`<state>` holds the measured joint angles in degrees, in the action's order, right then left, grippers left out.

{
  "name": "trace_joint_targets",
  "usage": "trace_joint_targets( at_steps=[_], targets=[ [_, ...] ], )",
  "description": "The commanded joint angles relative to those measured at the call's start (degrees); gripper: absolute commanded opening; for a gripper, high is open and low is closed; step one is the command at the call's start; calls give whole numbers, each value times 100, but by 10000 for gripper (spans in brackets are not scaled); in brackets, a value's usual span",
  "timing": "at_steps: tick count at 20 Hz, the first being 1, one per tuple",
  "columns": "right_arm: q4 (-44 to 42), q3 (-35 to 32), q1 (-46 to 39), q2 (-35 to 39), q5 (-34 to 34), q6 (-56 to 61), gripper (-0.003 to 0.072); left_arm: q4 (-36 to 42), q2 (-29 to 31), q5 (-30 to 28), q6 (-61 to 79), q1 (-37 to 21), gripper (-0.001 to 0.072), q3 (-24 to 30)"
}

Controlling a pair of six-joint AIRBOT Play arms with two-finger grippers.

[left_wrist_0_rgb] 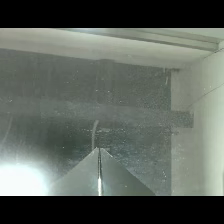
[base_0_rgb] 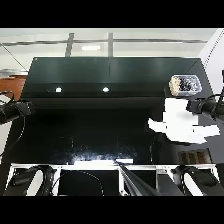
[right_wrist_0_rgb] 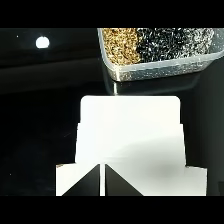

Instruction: Fold the box and place the chain.

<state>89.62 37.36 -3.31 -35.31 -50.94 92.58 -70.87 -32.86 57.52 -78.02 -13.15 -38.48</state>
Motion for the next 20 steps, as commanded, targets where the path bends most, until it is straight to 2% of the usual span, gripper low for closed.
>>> trace_joint_targets(
  at_steps=[1, 4, 8, 9, 10, 11, 13, 15, 17, 20],
  targets=[
    [-2, -2, -2, -2, 2, 2, 41, 37, -2, -24, 0, 2, 29, 2],
    [-46, -2, -2, -2, 249, 2, 41, 199, -2, -466, 0, 2, 28, 2],
    [-63, -2, -4, -4, 1049, 2, 42, 699, -188, -997, 2, 2, 34, 39],
    [-70, -2, -2, -2, 1318, 4, 43, 863, -330, -1086, 17, 4, 183, 39],
    [-129, -2, -2, -4, 1405, 4, 210, 1045, -509, -1106, 63, 37, 525, 39],
    [-146, -2, -2, -7, 1412, 2, 720, 1246, -695, -1095, 280, 131, 716, 39],
    [17, 0, -63, -48, 1335, 7, 712, 1635, -1003, -1154, 1097, 468, 714, 37],
    [518, 7, -503, -201, 1121, 280, 711, 1759, -1226, -1399, 1220, 817, 714, 31],
    [949, 87, -1484, -487, 874, 409, 711, 1759, -1327, -1513, 1172, 992, 714, 33],
    [881, 245, -3294, -918, 774, 330, 710, 1757, -1325, -1521, 1158, 999, 712, 33]
  ],
)
